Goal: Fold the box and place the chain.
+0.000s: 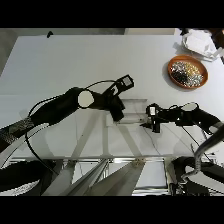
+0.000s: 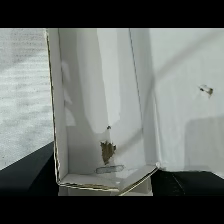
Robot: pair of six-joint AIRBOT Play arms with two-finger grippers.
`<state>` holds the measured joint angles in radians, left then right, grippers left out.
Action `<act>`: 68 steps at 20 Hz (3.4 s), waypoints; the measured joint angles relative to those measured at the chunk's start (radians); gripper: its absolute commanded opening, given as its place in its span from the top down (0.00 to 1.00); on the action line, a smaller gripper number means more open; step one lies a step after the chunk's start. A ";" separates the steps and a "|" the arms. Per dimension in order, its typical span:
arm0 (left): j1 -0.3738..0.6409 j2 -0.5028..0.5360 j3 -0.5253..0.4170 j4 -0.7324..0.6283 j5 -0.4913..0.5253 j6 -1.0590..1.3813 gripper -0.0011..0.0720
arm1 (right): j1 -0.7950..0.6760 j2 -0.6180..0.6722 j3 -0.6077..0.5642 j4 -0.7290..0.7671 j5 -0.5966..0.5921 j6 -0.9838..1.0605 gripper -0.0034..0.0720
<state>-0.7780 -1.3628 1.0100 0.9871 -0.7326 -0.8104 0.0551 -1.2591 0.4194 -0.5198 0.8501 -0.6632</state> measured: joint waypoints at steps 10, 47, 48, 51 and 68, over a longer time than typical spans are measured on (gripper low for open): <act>-0.001 0.004 -0.138 -0.068 0.045 0.189 0.83 | 0.000 0.000 0.000 0.000 0.000 0.000 0.42; 0.061 0.037 -0.336 -0.120 0.254 0.669 0.40 | 0.000 0.000 0.000 0.001 0.000 0.000 0.42; 0.055 0.036 -0.336 -0.126 0.256 0.687 0.40 | 0.000 0.000 0.000 0.001 0.000 0.000 0.42; 0.037 0.033 -0.336 -0.143 0.261 0.724 0.49 | 0.000 0.000 0.000 0.001 0.000 0.000 0.42; -0.033 0.014 -0.336 -0.228 0.373 0.751 0.76 | 0.000 0.000 0.000 0.000 0.001 0.000 0.42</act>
<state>-0.8108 -1.3491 0.6739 0.7593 -0.3592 -0.0593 0.0551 -1.2591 0.4194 -0.5198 0.8509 -0.6632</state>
